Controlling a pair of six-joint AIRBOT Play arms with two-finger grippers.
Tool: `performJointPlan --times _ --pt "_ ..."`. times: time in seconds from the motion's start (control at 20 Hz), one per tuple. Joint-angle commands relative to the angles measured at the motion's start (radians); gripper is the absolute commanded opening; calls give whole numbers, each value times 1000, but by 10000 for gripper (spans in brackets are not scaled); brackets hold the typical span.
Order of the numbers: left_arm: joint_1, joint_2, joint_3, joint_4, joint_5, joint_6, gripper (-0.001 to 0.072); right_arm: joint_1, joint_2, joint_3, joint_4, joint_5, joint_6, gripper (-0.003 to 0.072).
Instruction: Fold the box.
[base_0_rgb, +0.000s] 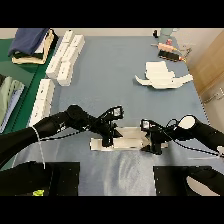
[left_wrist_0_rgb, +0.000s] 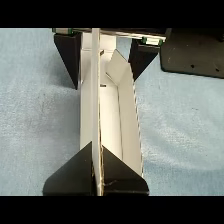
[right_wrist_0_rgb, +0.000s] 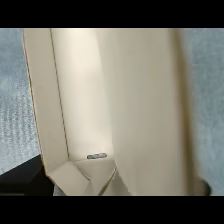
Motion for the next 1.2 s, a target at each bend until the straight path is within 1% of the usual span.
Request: performJointPlan --times 0.0,0.05,0.1,0.35,0.4,0.45,0.5,0.55,0.65,0.8,0.95,1.15 --pt "0 1 1 0 0 0 16 0 -6 -3 -1 -9 -27 683" --pt "0 1 1 0 0 0 16 1 -6 -3 -1 -10 -31 679" --pt "0 1 1 0 0 0 16 2 -10 -3 -1 -8 -37 632" --pt "0 1 1 0 0 0 16 11 -28 -13 -1 -8 -37 631" --pt "0 1 1 0 0 0 16 11 -28 -13 -1 -7 -37 615" --pt "0 1 1 0 0 0 16 11 -28 -13 -2 2 -37 552" --pt "0 1 1 0 0 0 16 11 -28 -13 -1 10 -37 545" --pt "0 1 1 0 0 0 16 11 -28 -13 -1 17 -37 548" --pt "0 1 1 0 0 0 16 11 -28 -12 -1 15 -36 665" --pt "0 1 1 0 0 0 16 11 -27 -12 0 25 -36 665" --pt "0 1 1 0 0 0 16 11 6 -12 0 61 -21 665" --pt "0 1 1 0 0 0 16 11 46 -12 0 64 3 665"
